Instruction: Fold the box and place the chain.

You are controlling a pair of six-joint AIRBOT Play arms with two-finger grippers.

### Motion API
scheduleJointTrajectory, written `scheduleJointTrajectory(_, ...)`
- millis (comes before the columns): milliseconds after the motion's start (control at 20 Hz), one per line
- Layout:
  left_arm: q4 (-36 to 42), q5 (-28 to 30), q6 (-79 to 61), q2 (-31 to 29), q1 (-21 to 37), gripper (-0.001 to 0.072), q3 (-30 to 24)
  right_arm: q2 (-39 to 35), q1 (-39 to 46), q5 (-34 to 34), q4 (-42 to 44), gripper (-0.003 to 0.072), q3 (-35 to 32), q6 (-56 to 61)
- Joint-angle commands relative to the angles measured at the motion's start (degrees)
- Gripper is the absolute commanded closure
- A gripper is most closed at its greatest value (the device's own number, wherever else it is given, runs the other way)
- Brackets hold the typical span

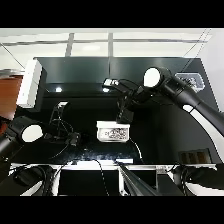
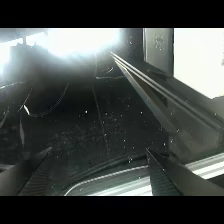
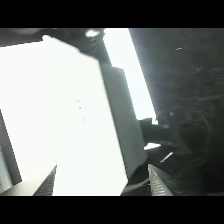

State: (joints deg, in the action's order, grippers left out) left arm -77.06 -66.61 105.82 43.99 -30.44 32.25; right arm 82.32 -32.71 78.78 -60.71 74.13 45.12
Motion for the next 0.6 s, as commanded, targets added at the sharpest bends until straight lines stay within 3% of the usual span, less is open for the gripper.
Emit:
scheduleJointTrajectory(0, 0.3, 2.2, 0.1, 0.0, 0.1, 0.0003, 0.0, 0.2, -0.2, 2.0, 0.3, -0.0023, 0.0, -1.4)
scheduleJointTrajectory(550, -0.3, 1.4, 0.4, 0.0, 0.6, 0.0004, 0.0, 0.2, -2.3, 2.3, 0.6, -0.0023, -3.7, -0.8)
